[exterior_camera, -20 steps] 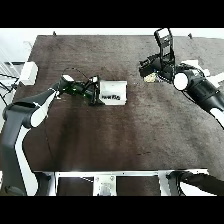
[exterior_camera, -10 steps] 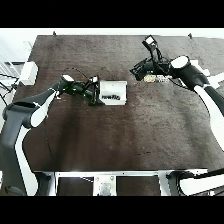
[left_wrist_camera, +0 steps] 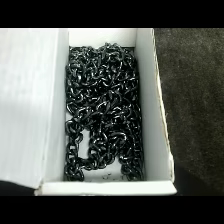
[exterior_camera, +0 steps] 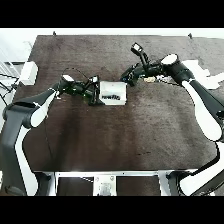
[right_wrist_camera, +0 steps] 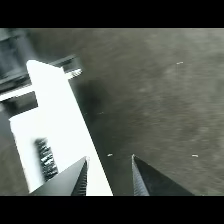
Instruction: Fold the box and place the chain.
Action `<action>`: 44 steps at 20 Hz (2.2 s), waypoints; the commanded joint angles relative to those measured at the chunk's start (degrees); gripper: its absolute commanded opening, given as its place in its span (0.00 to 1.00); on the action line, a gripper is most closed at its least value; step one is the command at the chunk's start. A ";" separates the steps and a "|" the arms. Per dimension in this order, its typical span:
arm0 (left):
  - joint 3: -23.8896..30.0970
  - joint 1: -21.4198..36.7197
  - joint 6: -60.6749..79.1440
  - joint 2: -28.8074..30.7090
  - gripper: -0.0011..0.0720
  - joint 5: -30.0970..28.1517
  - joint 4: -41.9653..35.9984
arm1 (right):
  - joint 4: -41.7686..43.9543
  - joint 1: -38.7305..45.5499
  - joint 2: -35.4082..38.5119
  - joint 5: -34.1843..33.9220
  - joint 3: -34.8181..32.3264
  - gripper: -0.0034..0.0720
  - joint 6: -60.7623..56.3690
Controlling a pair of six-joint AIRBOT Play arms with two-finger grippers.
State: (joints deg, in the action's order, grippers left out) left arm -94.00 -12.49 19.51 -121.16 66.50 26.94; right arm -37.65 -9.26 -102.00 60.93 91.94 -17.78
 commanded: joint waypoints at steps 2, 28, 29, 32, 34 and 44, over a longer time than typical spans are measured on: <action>0.00 -0.02 0.02 -0.02 0.66 -0.04 0.02 | -4.02 -2.64 -0.48 3.32 0.44 0.48 -0.17; 0.00 -0.02 0.02 -0.02 0.66 -0.02 0.02 | -7.02 -4.96 -2.38 5.53 0.44 0.64 2.36; 0.00 -0.02 0.02 -0.02 0.66 -0.04 0.02 | -6.99 -4.96 -2.38 5.53 0.46 0.64 2.97; 0.00 -0.02 0.02 -0.02 0.66 -0.02 0.02 | -6.99 -4.96 -2.38 4.66 0.46 0.64 3.50; 0.00 -0.02 0.02 -0.02 0.66 -0.04 0.02 | -6.99 -4.96 -2.38 4.26 0.46 0.64 3.50; 0.00 -0.02 0.02 -0.02 0.66 -0.04 0.02 | -6.97 -5.16 -1.92 3.67 0.46 0.61 3.52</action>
State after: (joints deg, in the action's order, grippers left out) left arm -94.00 -12.49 19.49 -121.16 66.46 26.94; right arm -44.64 -14.28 -103.96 65.25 92.36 -14.28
